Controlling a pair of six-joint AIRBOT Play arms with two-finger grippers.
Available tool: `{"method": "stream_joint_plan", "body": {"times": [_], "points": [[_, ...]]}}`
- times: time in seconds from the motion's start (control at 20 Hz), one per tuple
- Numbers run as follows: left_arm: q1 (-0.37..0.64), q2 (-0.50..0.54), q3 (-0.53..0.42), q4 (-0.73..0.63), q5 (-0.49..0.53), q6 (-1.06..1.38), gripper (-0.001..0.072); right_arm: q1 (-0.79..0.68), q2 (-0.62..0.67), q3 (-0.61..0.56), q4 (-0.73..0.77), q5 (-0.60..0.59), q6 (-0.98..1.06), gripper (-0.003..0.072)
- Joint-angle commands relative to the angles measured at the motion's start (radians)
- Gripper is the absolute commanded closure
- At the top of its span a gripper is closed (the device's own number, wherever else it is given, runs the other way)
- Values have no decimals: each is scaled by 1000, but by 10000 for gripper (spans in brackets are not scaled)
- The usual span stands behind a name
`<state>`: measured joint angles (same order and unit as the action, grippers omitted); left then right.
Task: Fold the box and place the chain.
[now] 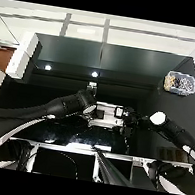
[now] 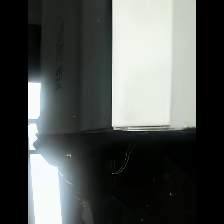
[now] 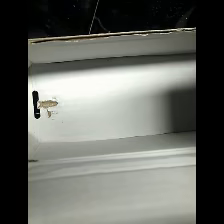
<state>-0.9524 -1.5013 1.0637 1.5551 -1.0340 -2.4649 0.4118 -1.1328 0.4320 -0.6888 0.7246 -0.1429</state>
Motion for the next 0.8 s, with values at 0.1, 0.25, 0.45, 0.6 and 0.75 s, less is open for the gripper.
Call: {"method": "stream_joint_plan", "body": {"times": [0.1, 0.25, 0.45, 0.6, 0.75], "points": [[0, -1, 1, -16, 4, 4, 673, 0, 0, 0, 0, 0, 0, 212], [0, 0, 11, -19, -5, 3, 286, 0, 0, 0, 1, 0, 0, 212], [0, 0, 16, -10, -23, 4, 257, 0, 0, 0, 0, 5, 0, 212], [0, -1, 16, -10, -22, 4, 378, 0, 0, 0, 0, 5, 0, 212], [0, -1, 16, -11, -12, 13, 616, 0, 0, 0, 0, 4, 0, 212]]}}
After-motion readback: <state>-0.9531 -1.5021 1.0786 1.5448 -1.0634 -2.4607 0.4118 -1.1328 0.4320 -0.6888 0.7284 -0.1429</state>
